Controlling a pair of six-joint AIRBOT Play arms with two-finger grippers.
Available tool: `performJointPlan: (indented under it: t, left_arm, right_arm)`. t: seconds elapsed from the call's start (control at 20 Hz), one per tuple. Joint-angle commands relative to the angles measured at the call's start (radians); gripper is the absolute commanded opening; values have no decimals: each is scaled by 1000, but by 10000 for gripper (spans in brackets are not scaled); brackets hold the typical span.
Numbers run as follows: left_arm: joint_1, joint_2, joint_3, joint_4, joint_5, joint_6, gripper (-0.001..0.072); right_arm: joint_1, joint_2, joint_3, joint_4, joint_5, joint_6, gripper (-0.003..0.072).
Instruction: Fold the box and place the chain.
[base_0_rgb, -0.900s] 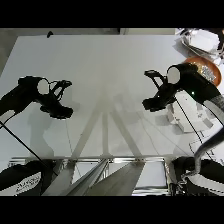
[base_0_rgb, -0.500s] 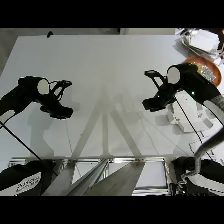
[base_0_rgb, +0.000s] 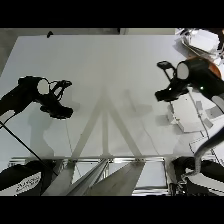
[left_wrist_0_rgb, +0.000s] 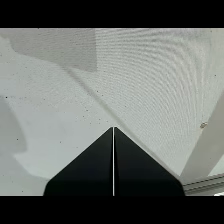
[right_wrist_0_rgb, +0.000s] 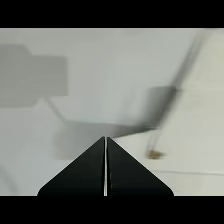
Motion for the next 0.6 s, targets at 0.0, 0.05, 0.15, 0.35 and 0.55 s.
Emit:
performJointPlan:
  t: [0.0,0.05,0.15,0.35,0.55]
  left_arm:
    - [1,1,0,0,0,0,3]
    - [1,1,0,0,0,0,3]
    - [1,1,0,0,0,0,3]
    - [1,1,0,0,0,0,3]
    - [1,1,0,0,0,0,3]
  right_arm:
    - [-210,1,21,-204,13,-24,22]
    - [-289,1,21,-227,23,-50,140]
    - [-440,1,21,-245,10,-85,644]
    - [-670,-3,21,-230,-72,-106,626]
    - [-742,-69,21,-203,-71,-224,594]
